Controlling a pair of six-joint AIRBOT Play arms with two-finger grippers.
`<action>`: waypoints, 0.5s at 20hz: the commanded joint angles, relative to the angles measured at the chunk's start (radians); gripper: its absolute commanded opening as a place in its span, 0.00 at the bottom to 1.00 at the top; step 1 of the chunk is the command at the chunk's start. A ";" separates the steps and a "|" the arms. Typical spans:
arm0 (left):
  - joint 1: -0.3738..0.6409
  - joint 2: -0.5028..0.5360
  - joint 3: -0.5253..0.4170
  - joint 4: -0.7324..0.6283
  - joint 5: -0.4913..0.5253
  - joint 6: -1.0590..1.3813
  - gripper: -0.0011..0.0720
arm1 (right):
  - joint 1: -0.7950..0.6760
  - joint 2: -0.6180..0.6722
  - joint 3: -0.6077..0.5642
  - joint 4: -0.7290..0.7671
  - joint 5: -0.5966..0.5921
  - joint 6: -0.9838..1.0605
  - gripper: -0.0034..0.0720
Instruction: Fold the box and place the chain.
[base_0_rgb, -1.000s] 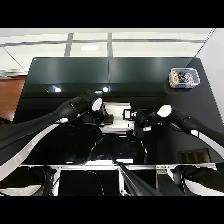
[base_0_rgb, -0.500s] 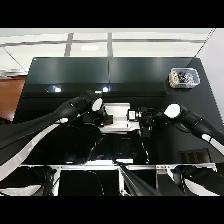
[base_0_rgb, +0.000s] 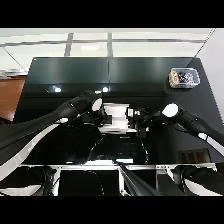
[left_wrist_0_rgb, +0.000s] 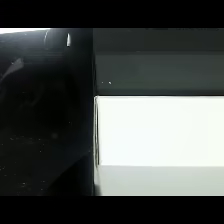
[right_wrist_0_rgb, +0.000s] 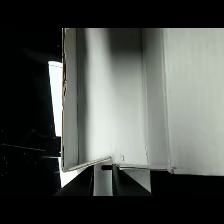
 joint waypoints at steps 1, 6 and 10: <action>0.001 -0.001 0.000 -0.002 0.003 0.000 0.05 | 0.014 -0.045 0.000 0.150 -0.031 -0.005 0.22; 0.001 -0.001 0.000 -0.002 0.003 0.000 0.05 | 0.014 -0.048 0.000 0.176 -0.053 -0.004 0.55; 0.001 -0.001 0.000 -0.002 0.003 0.000 0.05 | 0.014 -0.048 0.000 0.198 -0.071 0.067 0.65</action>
